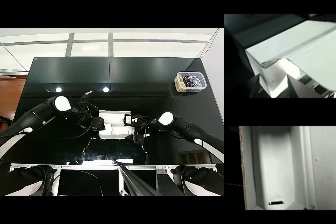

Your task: Fold the box and place the chain.

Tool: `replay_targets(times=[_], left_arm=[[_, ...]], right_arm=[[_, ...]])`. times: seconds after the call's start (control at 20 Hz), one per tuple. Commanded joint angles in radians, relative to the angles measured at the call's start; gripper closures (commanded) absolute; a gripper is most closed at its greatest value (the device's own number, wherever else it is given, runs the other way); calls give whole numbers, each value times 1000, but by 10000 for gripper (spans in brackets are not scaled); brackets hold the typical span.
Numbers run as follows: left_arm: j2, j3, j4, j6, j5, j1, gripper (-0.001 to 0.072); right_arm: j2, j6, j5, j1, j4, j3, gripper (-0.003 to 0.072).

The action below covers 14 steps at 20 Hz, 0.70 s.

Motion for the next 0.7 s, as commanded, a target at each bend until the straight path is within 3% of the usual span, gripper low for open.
replay_targets(times=[0.0, 0.35, 0.5, 0.65], left_arm=[[0, 9, 25, -63, 8, -8, 308], [-2, 9, 354, -386, 52, -129, 308], [-2, 10, 425, -509, 59, -174, 308], [-15, 50, 564, -618, -22, -243, 309]], right_arm=[[1, 0, 0, 1, 0, 0, 503], [1, 0, 0, 1, 0, 0, 503], [1, 0, 0, 1, 0, 0, 503], [1, 0, 0, 1, 0, 0, 503]])
